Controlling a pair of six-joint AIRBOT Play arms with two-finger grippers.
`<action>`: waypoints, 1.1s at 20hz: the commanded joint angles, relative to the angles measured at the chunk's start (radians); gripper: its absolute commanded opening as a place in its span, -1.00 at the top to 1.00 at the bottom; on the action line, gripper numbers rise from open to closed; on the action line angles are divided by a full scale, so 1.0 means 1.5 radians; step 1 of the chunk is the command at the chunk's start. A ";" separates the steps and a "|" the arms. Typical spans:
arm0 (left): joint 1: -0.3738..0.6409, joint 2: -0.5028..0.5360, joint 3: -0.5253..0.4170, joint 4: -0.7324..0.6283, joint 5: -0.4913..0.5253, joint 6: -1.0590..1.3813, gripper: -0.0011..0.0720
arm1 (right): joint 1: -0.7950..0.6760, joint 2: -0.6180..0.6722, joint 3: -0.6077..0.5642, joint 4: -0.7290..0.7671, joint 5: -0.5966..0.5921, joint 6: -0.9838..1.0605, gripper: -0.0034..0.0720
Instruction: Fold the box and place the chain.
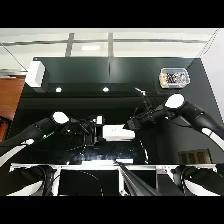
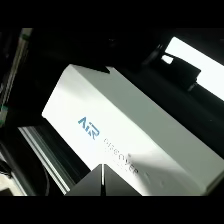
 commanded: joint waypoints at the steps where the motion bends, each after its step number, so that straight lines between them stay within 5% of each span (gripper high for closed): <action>1: 0.000 -0.001 0.001 0.000 0.001 0.001 -0.04 | 0.001 -0.062 -0.021 0.076 -0.032 -0.013 0.89; 14: 0.000 0.000 0.001 0.000 0.000 0.000 -0.04 | -0.005 -0.085 -0.007 0.076 -0.012 -0.052 0.89; 15: 0.000 0.003 0.001 0.000 0.000 -0.003 -0.10 | -0.015 -0.070 0.007 0.075 0.012 -0.053 0.89; 17: 0.001 0.027 0.001 0.017 -0.004 -0.052 -0.89 | -0.053 -0.020 0.040 0.072 0.082 -0.053 0.89; 22: 0.001 0.148 0.001 0.240 -0.029 -0.308 -0.98 | -0.211 0.154 0.054 -0.021 0.129 0.000 0.89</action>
